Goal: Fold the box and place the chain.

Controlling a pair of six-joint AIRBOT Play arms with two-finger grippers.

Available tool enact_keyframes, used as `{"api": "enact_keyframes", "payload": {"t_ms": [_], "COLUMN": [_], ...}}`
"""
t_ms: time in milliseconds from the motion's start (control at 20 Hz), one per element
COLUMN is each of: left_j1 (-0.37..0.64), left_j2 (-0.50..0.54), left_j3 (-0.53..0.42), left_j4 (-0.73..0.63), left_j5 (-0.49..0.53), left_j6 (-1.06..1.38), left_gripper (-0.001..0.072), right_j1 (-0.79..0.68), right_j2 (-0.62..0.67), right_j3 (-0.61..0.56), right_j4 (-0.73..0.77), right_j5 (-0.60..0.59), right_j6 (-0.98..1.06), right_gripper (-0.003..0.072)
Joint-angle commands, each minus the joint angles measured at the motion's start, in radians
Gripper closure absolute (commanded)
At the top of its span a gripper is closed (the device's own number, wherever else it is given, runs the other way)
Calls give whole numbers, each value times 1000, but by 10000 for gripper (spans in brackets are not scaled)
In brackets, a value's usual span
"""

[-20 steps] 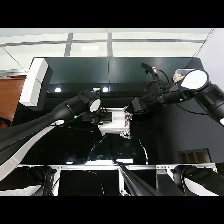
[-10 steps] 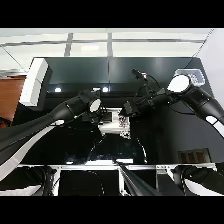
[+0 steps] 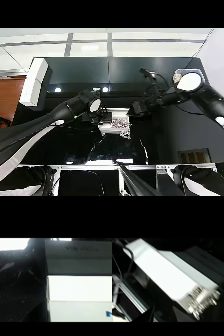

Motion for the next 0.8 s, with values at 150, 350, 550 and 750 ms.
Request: {"api": "enact_keyframes", "payload": {"t_ms": [150, 350, 550, 750], "left_j1": [0, 0, 0, 0], "left_j2": [0, 0, 0, 0], "left_j3": [0, 0, 0, 0], "left_j4": [0, 0, 0, 0], "left_j5": [-1, -1, 3, 3], "left_j6": [0, 0, 0, 0], "left_gripper": [682, 682, 683, 682], "right_j1": [-49, -23, 86, 114], "right_j2": [202, 198, 184, 135], "right_j3": [-200, -412, -512, -535], "right_j4": [-319, -271, -266, 28], "right_j5": [-58, -294, -462, -571], "right_j6": [-99, -298, -775, -1109], "right_gripper": [410, -28, -27, -20]}}
